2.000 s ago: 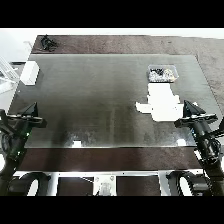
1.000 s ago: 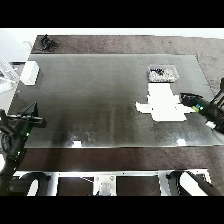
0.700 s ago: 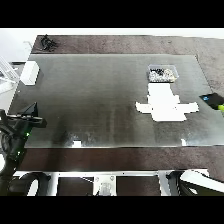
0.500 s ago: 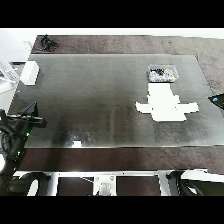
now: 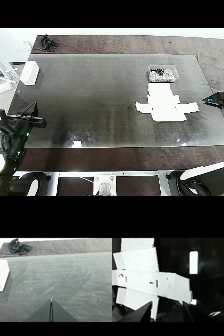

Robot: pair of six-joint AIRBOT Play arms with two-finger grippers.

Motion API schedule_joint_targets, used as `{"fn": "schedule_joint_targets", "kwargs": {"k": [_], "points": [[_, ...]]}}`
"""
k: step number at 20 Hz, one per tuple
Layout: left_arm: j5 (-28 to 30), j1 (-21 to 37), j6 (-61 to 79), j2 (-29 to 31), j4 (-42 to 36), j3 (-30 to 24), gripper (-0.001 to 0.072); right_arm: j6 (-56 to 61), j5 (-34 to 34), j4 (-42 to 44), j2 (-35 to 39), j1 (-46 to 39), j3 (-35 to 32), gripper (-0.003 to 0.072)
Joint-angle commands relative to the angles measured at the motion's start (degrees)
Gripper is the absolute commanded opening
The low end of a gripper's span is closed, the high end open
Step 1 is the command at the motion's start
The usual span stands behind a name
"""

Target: Fold the box and place the chain.

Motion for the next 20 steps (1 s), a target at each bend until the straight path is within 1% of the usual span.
{"fn": "schedule_joint_targets", "kwargs": {"k": [1,2,3,5,8,11,13,15,20], "points": [[0.00,0.00,0.02,0.02,0.00,0.04,0.0020,-0.81,1.09,-5.16,-4.74,3.26,3.45,0.0465],[0.00,0.00,0.02,0.02,0.00,0.04,0.0020,-0.96,1.05,-7.82,-5.09,4.20,3.48,0.0467],[-0.04,0.00,0.02,0.02,0.00,0.04,0.0020,-1.57,0.90,-8.72,-5.20,4.74,3.48,0.0467],[0.00,0.00,0.02,0.02,0.00,0.04,0.0020,-1.70,-0.09,-8.33,-5.27,5.42,3.50,0.0468],[0.00,0.00,0.02,0.02,0.00,0.04,0.0020,-1.70,-0.31,-8.46,-5.25,5.77,5.22,0.0474],[0.00,0.00,0.02,0.02,0.00,0.04,0.0020,-1.68,1.55,-6.01,-5.22,5.49,9.05,0.0474],[0.00,0.00,0.02,0.00,0.00,0.04,0.0020,-1.55,1.05,-4.42,-5.20,5.14,11.26,0.0468],[0.02,0.00,0.02,0.02,0.00,0.04,0.0020,-1.49,-0.04,-4.61,-5.31,4.85,11.43,0.0463],[0.02,0.00,0.02,0.02,0.00,0.04,0.0020,-1.53,-0.04,-4.63,-6.10,4.55,11.34,0.0464]]}}
